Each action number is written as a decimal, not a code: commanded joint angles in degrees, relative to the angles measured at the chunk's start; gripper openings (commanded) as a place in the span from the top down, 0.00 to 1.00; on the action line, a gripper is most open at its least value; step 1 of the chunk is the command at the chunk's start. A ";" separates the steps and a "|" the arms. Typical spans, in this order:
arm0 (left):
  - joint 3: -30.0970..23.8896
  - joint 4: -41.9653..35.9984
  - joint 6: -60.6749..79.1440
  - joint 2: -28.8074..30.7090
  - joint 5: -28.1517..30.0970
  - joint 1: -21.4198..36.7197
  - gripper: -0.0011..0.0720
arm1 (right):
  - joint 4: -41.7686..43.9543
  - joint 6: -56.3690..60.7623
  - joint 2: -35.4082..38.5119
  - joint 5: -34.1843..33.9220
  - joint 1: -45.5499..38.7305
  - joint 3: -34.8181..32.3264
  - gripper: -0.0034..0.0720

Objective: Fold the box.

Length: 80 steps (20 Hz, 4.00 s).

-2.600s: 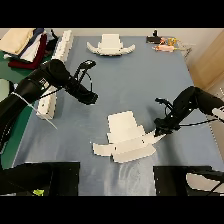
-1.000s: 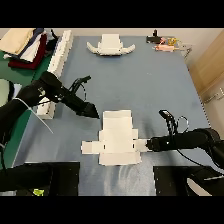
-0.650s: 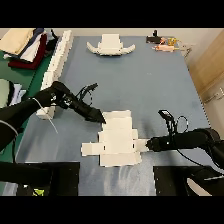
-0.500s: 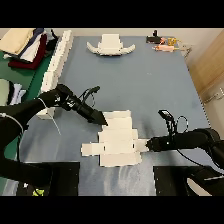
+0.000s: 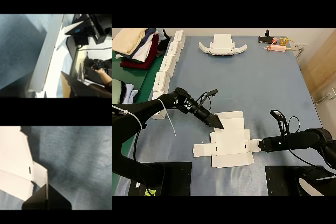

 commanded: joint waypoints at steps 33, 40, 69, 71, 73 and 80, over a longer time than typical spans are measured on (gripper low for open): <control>-20.04 -3.54 40.70 33.70 52.68 -27.52 0.97 | -32.72 24.50 -0.15 -1.05 -0.09 16.17 0.31; -25.14 -3.56 40.65 33.79 55.43 -31.61 0.97 | -32.61 24.50 -0.15 -1.07 -0.07 16.17 0.31; -27.32 -4.35 47.76 34.97 69.16 -39.98 0.97 | -32.11 25.53 -0.15 -0.90 -0.07 16.17 0.31; -27.52 -4.33 47.39 34.86 68.76 -39.98 0.97 | -32.09 25.53 -0.15 -0.90 -0.07 16.17 0.31; -28.24 -4.57 46.38 34.86 68.74 -39.98 0.97 | -32.09 25.53 -0.15 -0.90 -0.07 16.17 0.31; -28.89 -4.74 39.52 34.91 67.14 -39.58 0.97 | -32.09 25.53 -0.15 -0.90 -0.07 16.17 0.31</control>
